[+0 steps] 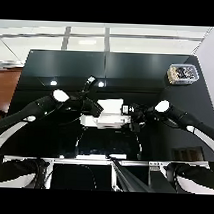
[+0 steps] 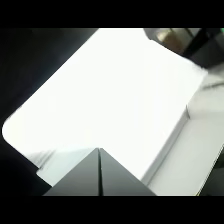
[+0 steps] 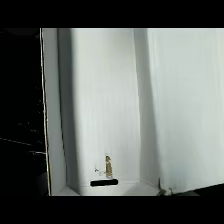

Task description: Fold the box and place the chain.

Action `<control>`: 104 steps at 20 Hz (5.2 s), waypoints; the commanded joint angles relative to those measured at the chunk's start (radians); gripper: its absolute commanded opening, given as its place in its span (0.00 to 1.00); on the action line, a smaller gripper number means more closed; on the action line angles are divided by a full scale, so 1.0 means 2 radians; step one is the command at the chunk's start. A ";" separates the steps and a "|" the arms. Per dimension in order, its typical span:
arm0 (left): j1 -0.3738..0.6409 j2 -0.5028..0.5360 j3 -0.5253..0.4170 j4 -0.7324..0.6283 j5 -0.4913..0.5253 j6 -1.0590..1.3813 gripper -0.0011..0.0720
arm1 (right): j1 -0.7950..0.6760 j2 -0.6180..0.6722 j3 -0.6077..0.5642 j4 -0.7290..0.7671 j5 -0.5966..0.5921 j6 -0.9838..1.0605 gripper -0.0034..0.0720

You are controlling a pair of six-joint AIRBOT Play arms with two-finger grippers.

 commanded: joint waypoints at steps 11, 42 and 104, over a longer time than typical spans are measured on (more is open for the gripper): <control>0.129 0.143 0.043 0.258 -0.196 -0.139 0.05 | 0.001 0.000 0.000 0.000 0.000 0.000 0.21; 0.004 0.064 -0.025 0.186 -0.090 0.216 0.95 | 0.001 0.000 0.000 0.000 0.000 0.000 0.21; 0.230 0.165 -0.183 0.093 -0.178 -0.376 0.05 | 0.001 0.000 0.000 -0.001 0.000 0.000 0.21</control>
